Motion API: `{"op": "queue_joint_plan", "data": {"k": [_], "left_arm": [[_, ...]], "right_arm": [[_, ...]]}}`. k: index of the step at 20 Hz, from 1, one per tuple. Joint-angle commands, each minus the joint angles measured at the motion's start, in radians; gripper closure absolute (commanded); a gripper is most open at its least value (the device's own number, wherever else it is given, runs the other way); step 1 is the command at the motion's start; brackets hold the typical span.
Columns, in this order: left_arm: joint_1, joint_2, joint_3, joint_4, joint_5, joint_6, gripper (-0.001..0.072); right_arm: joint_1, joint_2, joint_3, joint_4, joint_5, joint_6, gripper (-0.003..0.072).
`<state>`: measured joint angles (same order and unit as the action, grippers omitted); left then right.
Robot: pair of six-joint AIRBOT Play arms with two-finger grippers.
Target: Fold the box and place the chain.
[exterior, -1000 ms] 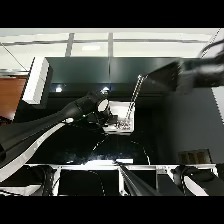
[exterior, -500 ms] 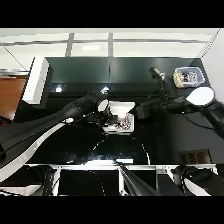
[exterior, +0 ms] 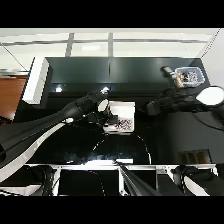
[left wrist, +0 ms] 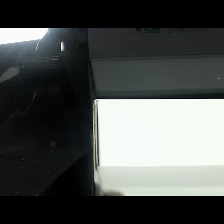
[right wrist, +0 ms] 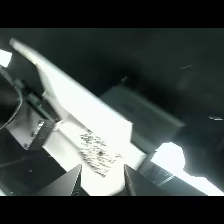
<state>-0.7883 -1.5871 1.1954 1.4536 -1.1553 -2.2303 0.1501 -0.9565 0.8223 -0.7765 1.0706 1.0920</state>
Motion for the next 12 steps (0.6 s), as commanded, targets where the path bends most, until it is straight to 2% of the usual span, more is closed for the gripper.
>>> {"op": "queue_joint_plan", "data": {"k": [1,5,6,7,8,9,11,12], "left_arm": [[0.001,-0.001,0.0,0.006,0.002,0.001,0.0679],[0.001,0.004,0.001,0.026,-0.001,-0.06,0.0679],[-0.003,0.011,0.001,0.028,0.001,-0.062,0.0646],[-0.003,0.022,0.001,0.032,0.003,-0.077,0.0489],[-0.003,0.034,0.001,0.03,-0.001,-0.083,0.0376],[-0.001,0.049,0.001,0.031,-0.012,-0.082,0.033],[-0.002,0.092,0.001,0.04,-0.034,-0.068,0.0121],[-0.003,0.122,0.001,0.047,-0.038,-0.025,0.0108]], "right_arm": [[-0.13,0.113,0.012,-0.055,0.1,0.0,0.0374],[-0.148,0.14,0.011,-0.07,0.146,-0.011,0.0373],[-0.148,0.139,0.011,-0.071,0.148,-0.011,0.0373],[-0.148,0.14,0.011,-0.07,0.143,-0.011,0.0373],[-0.148,0.139,0.011,-0.071,0.132,-0.012,0.0373],[-0.149,0.14,0.011,-0.073,0.113,-0.012,0.0373],[-0.152,0.139,0.011,-0.074,0.079,-0.012,0.0373],[-0.155,0.139,0.011,-0.074,0.069,-0.012,0.0373]]}}
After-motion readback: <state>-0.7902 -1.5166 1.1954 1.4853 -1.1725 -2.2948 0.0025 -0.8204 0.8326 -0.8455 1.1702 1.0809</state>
